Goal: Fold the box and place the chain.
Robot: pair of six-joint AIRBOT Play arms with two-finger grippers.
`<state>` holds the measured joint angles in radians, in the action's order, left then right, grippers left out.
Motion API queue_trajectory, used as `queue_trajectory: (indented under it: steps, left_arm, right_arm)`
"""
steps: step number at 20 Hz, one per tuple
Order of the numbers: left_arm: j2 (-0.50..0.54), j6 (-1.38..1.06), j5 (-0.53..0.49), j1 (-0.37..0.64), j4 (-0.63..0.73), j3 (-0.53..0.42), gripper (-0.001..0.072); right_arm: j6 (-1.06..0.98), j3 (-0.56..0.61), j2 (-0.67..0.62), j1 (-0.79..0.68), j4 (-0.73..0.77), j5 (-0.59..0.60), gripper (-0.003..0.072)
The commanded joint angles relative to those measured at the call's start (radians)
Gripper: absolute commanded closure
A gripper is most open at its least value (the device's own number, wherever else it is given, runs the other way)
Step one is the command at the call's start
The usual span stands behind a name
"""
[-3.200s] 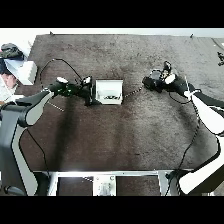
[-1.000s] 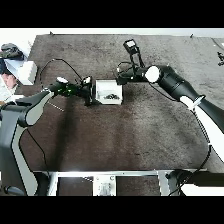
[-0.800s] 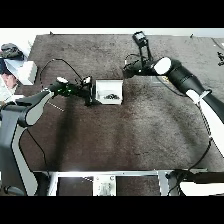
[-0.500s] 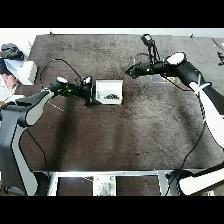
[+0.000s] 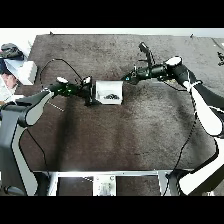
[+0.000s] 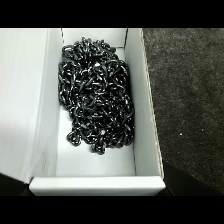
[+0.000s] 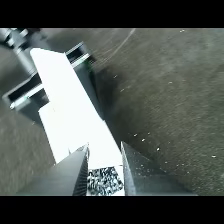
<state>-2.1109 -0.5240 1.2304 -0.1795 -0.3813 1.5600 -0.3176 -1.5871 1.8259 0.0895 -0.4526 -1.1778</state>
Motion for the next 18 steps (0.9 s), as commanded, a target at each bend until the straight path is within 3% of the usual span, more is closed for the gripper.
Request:
queue_trajectory:
  steps: [1, 14, 18]
  left_arm:
    - [0.000, 0.000, 0.000, 0.000, 0.000, 0.000, 0.0239]
    - [0.000, 0.000, 0.000, 0.000, 0.000, 0.000, 0.0239]
    - [0.000, -0.001, 0.000, 0.000, 0.000, 0.000, 0.0239]
  right_arm:
    - [0.037, -0.003, 0.006, 0.003, -0.040, -0.046, 0.0465]
    - [0.199, -0.003, 0.007, 0.076, -0.047, -0.050, 0.0464]
    - [0.229, -0.003, 0.007, 0.114, -0.117, -0.003, 0.0464]
